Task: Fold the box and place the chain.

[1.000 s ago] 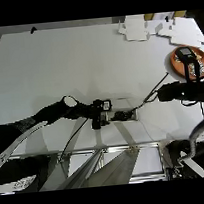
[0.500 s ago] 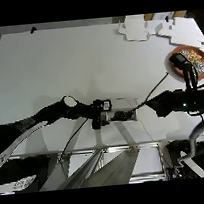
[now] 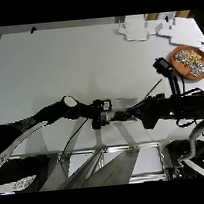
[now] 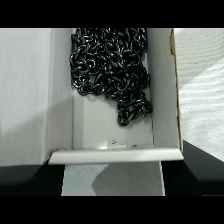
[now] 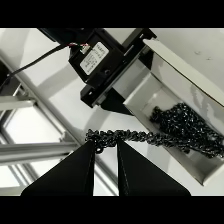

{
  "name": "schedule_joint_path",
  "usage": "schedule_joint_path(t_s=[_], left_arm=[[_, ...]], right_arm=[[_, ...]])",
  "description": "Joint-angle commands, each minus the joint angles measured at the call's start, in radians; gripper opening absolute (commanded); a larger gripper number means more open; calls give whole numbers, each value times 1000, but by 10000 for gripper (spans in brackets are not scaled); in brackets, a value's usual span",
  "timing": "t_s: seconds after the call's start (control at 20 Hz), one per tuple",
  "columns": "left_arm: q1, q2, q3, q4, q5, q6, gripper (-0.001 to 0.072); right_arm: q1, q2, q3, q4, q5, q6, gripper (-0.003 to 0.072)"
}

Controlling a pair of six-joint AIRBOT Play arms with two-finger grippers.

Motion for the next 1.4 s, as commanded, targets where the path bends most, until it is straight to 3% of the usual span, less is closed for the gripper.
schedule_joint_path(t_s=[0.0,0.25,0.45,0.55,0.75,0.95,1.05,1.35], left_arm=[[1,0,0,0,0,0,273],[1,0,0,0,0,0,273],[1,0,0,0,0,0,273],[1,0,0,0,0,0,273],[1,0,0,0,0,0,273],[1,0,0,0,0,0,273],[1,0,0,0,0,0,273],[1,0,0,0,0,0,273]], right_arm=[[134,-73,0,-152,-97,123,18],[148,-224,0,-201,-126,160,19],[130,-268,13,-235,-116,158,131],[69,-268,85,-275,-37,154,204],[-81,-268,220,-308,69,97,276],[-185,-274,222,-359,72,74,270],[-241,-297,220,-442,71,97,212],[-331,-455,194,-511,60,111,184]])
